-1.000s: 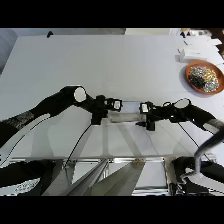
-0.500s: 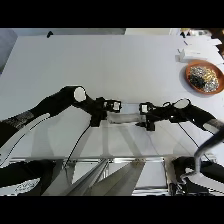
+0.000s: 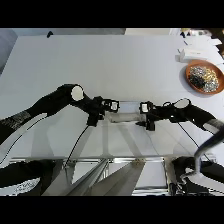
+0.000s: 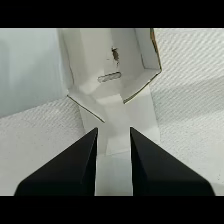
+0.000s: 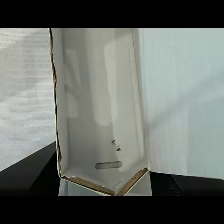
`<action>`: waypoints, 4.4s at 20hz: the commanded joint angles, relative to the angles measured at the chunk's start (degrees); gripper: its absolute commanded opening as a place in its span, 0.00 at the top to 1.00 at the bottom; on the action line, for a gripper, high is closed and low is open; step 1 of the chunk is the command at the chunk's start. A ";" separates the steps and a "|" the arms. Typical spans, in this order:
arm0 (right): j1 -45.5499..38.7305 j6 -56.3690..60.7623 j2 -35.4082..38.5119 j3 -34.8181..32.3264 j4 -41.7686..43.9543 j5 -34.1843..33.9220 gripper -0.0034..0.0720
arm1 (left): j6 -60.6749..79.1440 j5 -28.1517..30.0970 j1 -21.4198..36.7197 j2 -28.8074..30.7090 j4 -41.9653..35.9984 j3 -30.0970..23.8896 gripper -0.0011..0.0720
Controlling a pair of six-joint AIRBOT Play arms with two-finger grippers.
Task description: Fold the box and place the chain.
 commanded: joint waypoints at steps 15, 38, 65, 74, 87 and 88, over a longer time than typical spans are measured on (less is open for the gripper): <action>0.00 -0.02 0.02 0.00 -0.02 0.09 0.43 | 0.17 2.67 -2.47 -2.08 -5.33 -0.04 0.70; 0.00 -0.02 0.02 0.00 -0.02 0.07 0.43 | -1.60 12.09 -7.45 -5.25 -10.12 -0.04 0.50; 0.00 -0.02 0.02 0.00 -0.02 0.07 0.43 | -69.40 8.13 11.08 6.97 -9.99 -14.97 0.98; 0.00 -0.02 0.02 0.00 -0.02 0.07 0.43 | -65.31 10.27 9.79 3.91 -18.29 -14.97 0.98; 0.00 -0.02 0.02 0.00 -0.02 0.09 0.43 | -62.79 12.85 6.12 5.03 -21.77 -14.58 0.98; 0.00 -0.02 0.02 0.00 -0.02 0.07 0.43 | -62.79 12.96 6.12 5.95 -21.84 -14.58 0.98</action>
